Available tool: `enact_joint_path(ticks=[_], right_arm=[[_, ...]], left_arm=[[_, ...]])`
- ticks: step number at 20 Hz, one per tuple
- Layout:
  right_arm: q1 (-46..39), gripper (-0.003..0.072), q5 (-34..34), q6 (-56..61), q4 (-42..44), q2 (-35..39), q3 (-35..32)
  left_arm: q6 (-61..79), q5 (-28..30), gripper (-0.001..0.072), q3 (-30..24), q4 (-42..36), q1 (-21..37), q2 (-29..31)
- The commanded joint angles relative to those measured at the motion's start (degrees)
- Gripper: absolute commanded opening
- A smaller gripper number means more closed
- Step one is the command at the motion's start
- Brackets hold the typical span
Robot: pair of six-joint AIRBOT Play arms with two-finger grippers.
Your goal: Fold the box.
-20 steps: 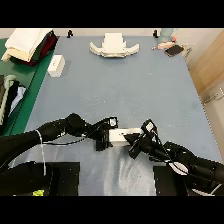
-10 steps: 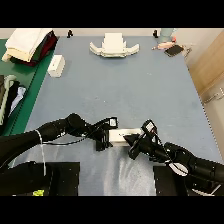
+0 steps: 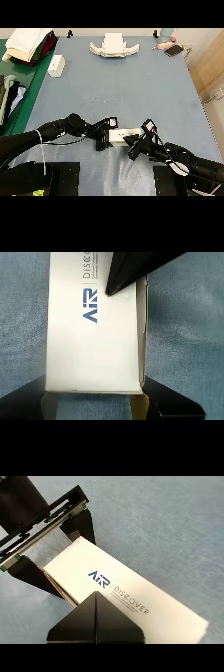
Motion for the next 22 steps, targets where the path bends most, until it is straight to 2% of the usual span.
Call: enact_joint_path(ticks=[1,6,10,12,15,18,20,22], right_arm=[[0.0,0.0002,-1.51,1.6,0.02,1.84,1.88],[-1.75,0.0002,-1.4,1.29,0.92,2.08,5.86],[-11.13,0.0002,4.55,-2.05,0.66,2.05,8.37],[-18.12,0.0002,12.02,-4.98,-1.27,1.57,11.43],[-27.91,0.0002,28.89,-4.52,-9.6,-2.82,20.52],[-33.75,0.0002,43.98,4.57,-17.46,-9.92,30.93],[-34.58,0.0002,49.72,9.49,-20.59,-13.57,35.21],[-34.51,0.0002,51.08,11.13,-20.87,-16.24,37.29]], left_arm=[[0.11,0.04,0.0525,-0.02,0.09,0.02,0.04],[0.11,0.04,0.0525,-0.02,0.09,0.02,0.04],[0.11,0.04,0.0525,-0.02,0.11,0.02,0.04],[0.11,0.04,0.0525,-0.02,0.09,0.02,0.04],[0.11,0.04,0.0525,-0.02,0.11,0.02,0.04],[0.11,0.04,0.0525,-0.02,0.09,0.02,0.04],[0.11,0.07,0.0525,-0.02,0.09,0.02,0.04],[0.11,0.09,0.0525,-0.02,0.09,0.02,0.04]])
